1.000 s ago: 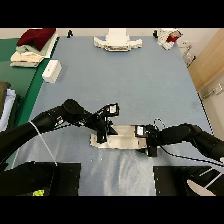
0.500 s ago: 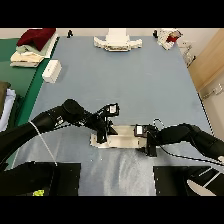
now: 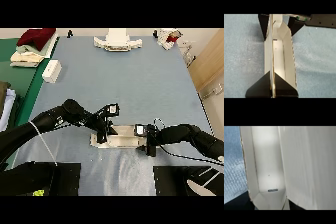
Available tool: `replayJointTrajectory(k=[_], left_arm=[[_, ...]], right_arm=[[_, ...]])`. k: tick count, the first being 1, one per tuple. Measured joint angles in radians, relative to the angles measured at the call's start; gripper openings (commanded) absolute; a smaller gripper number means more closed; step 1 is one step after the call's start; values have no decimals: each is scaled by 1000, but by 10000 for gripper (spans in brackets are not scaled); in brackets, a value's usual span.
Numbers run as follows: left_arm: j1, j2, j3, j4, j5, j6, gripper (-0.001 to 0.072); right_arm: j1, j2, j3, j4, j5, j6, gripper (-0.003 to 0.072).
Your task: Fold the box.
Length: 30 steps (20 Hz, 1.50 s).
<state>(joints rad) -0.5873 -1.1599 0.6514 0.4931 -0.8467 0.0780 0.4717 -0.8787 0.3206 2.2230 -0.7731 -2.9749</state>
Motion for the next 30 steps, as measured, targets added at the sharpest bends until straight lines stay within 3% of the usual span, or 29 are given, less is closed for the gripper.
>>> replayJointTrajectory(k=[25, 27, 30], left_arm=[[0, 0, -3, 0, 19, 0, 19], [0, -4, -5, 20, 43, 2, 313], [0, -2, -5, 10, 26, 0, 311]], right_arm=[[0, 0, 0, -13, -6, 0, 509], [0, 0, 0, -13, -11, 1, 509], [0, 0, 0, -13, -12, 1, 509]])
